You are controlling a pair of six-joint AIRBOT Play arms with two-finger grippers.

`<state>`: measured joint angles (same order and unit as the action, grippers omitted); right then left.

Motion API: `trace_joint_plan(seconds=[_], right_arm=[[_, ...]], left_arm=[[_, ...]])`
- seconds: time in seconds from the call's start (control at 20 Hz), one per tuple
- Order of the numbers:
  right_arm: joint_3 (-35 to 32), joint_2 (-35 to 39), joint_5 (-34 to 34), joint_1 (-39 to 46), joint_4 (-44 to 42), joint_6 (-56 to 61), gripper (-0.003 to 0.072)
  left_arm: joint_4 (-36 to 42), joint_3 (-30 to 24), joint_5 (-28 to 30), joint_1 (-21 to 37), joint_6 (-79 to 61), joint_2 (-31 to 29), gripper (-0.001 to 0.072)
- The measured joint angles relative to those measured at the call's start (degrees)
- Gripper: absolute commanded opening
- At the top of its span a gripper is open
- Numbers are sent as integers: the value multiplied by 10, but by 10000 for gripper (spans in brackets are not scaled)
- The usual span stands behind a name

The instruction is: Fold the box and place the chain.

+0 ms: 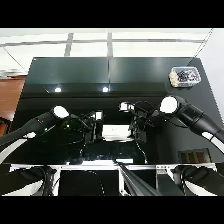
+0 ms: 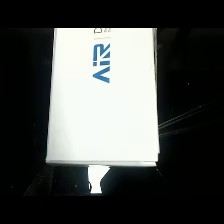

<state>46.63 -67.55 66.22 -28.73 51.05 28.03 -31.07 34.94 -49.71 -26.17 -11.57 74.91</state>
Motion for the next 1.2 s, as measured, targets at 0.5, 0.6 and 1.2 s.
trace_joint_plan(seconds=[0.5, 0.6, 1.2], right_arm=[[28, 28, 135, 93, -33, 220, 12], [7, 28, 120, 117, -100, 249, 13], [-93, -36, -98, 93, -334, 311, 12]], left_arm=[[2, 0, 22, 0, 0, 0, 400], [3, 0, 31, 0, 1, 0, 400], [1, 0, 47, 0, 0, 0, 402]])
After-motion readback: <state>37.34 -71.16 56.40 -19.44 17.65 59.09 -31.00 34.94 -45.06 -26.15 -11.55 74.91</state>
